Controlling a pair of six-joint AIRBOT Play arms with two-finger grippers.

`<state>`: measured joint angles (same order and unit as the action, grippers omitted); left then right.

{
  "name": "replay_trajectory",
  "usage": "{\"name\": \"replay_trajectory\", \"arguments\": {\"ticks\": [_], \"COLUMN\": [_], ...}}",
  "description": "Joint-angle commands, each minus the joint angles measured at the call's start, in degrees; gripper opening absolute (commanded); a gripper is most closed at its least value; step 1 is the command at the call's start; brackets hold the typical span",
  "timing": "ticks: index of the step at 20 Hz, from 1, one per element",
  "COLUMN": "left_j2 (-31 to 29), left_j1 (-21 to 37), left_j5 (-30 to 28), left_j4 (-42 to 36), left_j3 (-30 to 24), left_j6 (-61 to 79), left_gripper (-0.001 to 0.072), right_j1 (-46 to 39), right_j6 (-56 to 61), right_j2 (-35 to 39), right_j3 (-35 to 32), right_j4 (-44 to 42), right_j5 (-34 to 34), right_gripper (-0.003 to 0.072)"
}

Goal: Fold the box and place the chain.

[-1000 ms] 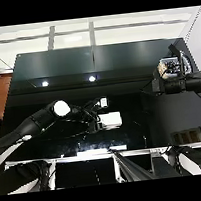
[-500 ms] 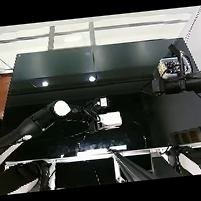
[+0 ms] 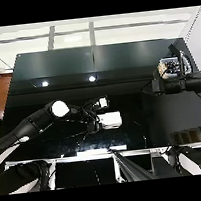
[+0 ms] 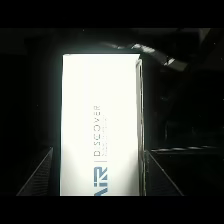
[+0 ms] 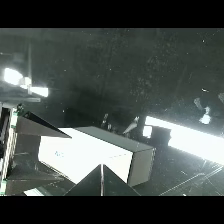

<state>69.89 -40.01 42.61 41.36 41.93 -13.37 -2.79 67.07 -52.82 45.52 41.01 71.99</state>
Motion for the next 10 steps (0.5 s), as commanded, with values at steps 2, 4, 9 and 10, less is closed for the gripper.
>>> {"name": "replay_trajectory", "arguments": {"ticks": [2, 4, 9, 10], "left_j2": [0.04, 0.63, 1.6, 1.6], "left_j1": [-0.02, -0.04, -1.36, -1.64], "left_j5": [-0.59, -0.57, -0.57, -0.57], "left_j4": [0.0, 0.0, 0.15, 0.17], "left_j3": [0.0, -0.02, -0.02, -0.02], "left_j6": [-0.68, -2.25, -2.29, -2.29], "left_gripper": [0.0711, 0.0711, 0.0712, 0.0712], "right_j1": [0.0, 0.0, 0.0, 0.0], "right_j6": [0.0, 0.0, 0.0, 0.0], "right_j2": [0.04, 0.04, 0.04, 0.04], "right_j3": [0.04, 0.04, 0.04, 0.04], "right_j4": [-0.02, -0.02, -0.02, -0.02], "right_j5": [0.0, -0.02, 0.0, -0.02], "right_gripper": [0.0019, 0.0019, 0.0019, 0.0019]}}
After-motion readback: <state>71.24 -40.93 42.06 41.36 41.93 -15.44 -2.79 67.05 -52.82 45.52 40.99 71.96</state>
